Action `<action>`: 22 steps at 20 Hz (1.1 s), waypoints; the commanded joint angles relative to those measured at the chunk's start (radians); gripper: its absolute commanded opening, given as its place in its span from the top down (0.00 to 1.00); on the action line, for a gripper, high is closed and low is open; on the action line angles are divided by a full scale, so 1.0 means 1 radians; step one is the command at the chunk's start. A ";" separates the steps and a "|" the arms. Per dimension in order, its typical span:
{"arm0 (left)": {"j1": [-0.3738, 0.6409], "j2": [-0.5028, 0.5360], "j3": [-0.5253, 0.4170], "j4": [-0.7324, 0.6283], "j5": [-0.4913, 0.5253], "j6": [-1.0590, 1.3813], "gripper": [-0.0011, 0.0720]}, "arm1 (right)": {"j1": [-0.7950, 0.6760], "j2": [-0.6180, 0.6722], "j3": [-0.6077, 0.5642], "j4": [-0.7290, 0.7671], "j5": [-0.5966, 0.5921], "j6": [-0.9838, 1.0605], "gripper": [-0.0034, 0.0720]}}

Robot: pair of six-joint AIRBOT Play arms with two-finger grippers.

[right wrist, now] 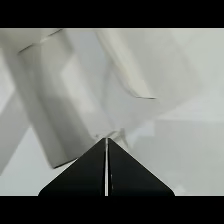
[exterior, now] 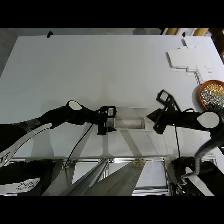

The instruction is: Fold the box and place the chain.

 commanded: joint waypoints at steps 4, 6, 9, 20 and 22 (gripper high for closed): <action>0.000 0.000 0.000 0.000 0.000 0.000 0.78 | -0.242 -0.066 0.000 -0.088 -0.104 0.426 0.93; 0.000 0.000 0.000 0.000 0.000 0.000 0.78 | -0.278 -0.142 0.000 -0.105 -0.068 0.445 0.93; 0.000 0.000 0.000 0.000 0.000 0.000 0.78 | -0.278 -0.263 0.000 -0.105 0.001 0.483 0.93; 0.000 0.000 0.000 0.000 0.000 0.000 0.78 | -0.085 -0.288 0.000 -0.045 0.136 0.494 0.93; 0.000 0.000 0.000 0.000 0.000 0.000 0.78 | -0.085 -0.235 0.000 -0.030 0.137 0.494 0.89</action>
